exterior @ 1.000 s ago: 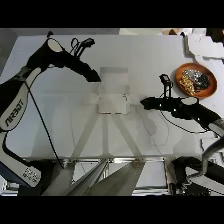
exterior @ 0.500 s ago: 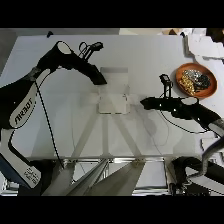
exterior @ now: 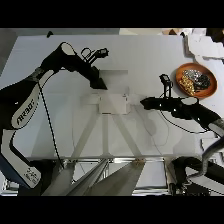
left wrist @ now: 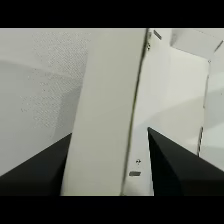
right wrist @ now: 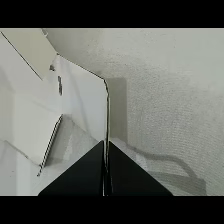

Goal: Fold the box and place the chain.

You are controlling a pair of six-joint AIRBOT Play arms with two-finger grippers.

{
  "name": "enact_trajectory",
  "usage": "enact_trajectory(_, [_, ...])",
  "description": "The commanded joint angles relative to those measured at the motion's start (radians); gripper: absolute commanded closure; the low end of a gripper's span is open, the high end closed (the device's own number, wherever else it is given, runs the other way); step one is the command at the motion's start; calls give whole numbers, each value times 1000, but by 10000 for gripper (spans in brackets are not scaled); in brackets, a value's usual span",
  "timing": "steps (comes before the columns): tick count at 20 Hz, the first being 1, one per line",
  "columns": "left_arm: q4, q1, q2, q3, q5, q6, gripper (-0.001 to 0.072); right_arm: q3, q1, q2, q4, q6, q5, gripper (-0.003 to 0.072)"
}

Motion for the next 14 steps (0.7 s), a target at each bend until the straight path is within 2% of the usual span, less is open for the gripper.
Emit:
enact_trajectory(1, [-1,-1,-10,-7,-36,55,268,0,1,0,0,0,0,674])
enact_trajectory(2, [-1,0,-15,-7,-35,55,270,0,1,0,0,0,0,674])
enact_trajectory(3, [-1,0,-18,-7,-35,54,326,0,1,0,0,0,0,674])
enact_trajectory(4, [-1,0,-19,-7,-36,55,447,0,1,0,0,0,0,674])
enact_trajectory(6, [-1,0,-21,-7,-37,53,561,0,1,0,0,0,0,674])
enact_trajectory(7, [0,0,-21,-7,-43,56,706,0,1,0,0,0,0,674])
enact_trajectory(14, [0,-2,-21,-7,-66,50,702,0,1,0,0,0,0,674])
